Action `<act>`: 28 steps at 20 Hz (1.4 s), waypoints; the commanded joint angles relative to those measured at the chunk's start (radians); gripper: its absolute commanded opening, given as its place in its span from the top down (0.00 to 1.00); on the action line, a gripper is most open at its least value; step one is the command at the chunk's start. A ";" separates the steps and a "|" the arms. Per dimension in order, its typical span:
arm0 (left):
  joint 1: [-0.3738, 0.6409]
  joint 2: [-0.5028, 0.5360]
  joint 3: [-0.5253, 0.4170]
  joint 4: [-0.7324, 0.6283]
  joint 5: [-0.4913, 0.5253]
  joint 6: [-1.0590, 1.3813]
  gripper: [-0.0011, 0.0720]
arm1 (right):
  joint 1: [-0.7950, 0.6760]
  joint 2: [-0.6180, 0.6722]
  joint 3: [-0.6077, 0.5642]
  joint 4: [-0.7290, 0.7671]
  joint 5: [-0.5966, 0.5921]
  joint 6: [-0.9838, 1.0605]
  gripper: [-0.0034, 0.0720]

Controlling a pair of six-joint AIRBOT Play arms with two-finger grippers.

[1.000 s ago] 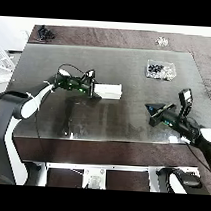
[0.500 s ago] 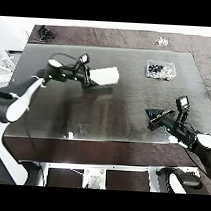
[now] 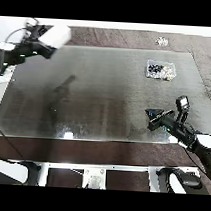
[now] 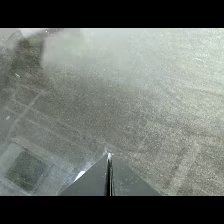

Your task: Fold the box and place the chain.

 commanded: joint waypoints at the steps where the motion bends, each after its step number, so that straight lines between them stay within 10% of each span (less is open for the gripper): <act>1: 0.138 0.014 -0.021 0.014 0.141 -0.163 0.96 | 0.000 0.001 0.000 0.006 0.000 0.000 0.94; 28: 0.221 -0.258 0.023 0.016 0.192 -0.132 0.96 | 0.000 -0.002 0.000 0.095 0.000 0.000 0.94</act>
